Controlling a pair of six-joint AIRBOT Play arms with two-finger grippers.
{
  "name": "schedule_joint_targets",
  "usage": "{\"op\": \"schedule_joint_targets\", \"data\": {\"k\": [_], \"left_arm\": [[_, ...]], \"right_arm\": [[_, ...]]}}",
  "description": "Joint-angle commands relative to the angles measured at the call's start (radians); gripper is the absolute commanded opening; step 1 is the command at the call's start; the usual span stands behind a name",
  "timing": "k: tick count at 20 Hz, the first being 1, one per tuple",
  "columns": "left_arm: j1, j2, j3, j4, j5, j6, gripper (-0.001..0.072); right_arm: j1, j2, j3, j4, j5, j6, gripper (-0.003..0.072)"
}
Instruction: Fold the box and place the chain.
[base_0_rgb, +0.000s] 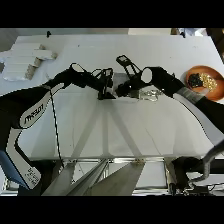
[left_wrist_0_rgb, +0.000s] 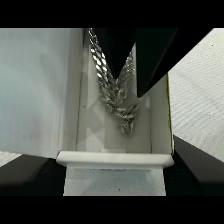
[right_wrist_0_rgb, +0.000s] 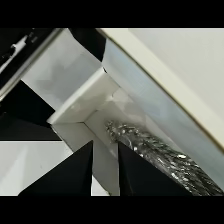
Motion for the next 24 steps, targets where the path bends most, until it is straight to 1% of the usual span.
{"op": "schedule_joint_targets", "data": {"k": [1, 3, 5, 8, 9, 10, 11, 12, 13, 14, 15, 16, 19, 24], "left_arm": [[0.000, 0.001, 0.000, 0.000, 0.000, 0.000, 0.0396], [0.000, 0.001, 0.000, 0.000, 0.000, 0.000, 0.0396], [0.000, 0.001, 0.000, 0.000, 0.000, 0.000, 0.0396], [0.000, 0.001, 0.000, 0.000, 0.000, 0.000, 0.0396], [0.000, 0.001, 0.000, 0.000, 0.000, 0.000, 0.0396], [0.000, 0.001, 0.000, 0.000, 0.000, 0.000, 0.0396], [0.000, 0.001, 0.000, 0.000, 0.000, 0.000, 0.0396], [0.000, 0.001, 0.000, 0.000, 0.000, 0.000, 0.0396], [0.000, 0.001, 0.000, 0.000, 0.000, 0.000, 0.0396], [0.000, 0.001, 0.000, 0.000, 0.000, 0.000, 0.0396], [0.000, 0.001, 0.000, 0.000, 0.000, 0.000, 0.0396], [0.000, 0.001, 0.000, 0.000, 0.000, 0.000, 0.0396], [0.000, 0.001, 0.000, 0.000, 0.000, 0.000, 0.0396], [0.000, 0.001, 0.000, 0.000, 0.000, 0.000, 0.0396]], "right_arm": [[0.007, -0.013, 0.007, -0.029, 0.019, 0.000, 0.0176], [-0.001, 0.015, 0.010, -0.033, 0.045, -0.004, 0.0176], [-0.030, 0.084, 0.010, -0.051, 0.086, -0.036, 0.0176], [-0.133, 0.218, 0.010, -0.071, 0.229, -0.120, 0.0184], [-0.182, 0.247, 0.010, -0.088, 0.272, -0.147, 0.0272], [-0.241, 0.264, 0.010, -0.113, 0.306, -0.182, 0.0398], [-0.298, 0.267, 0.010, -0.129, 0.338, -0.233, 0.0437], [-0.357, 0.261, 0.007, -0.140, 0.364, -0.295, 0.0464], [-0.410, 0.250, 0.001, -0.142, 0.378, -0.367, 0.0465], [-0.450, 0.237, -0.006, -0.142, 0.386, -0.430, 0.0485], [-0.480, 0.216, -0.007, -0.148, 0.392, -0.467, 0.0526], [-0.497, 0.192, -0.007, -0.165, 0.390, -0.476, 0.0530], [-0.509, 0.103, -0.007, -0.214, 0.373, -0.507, 0.0532], [-0.507, -0.030, -0.007, -0.217, 0.346, -0.527, 0.0532]]}}
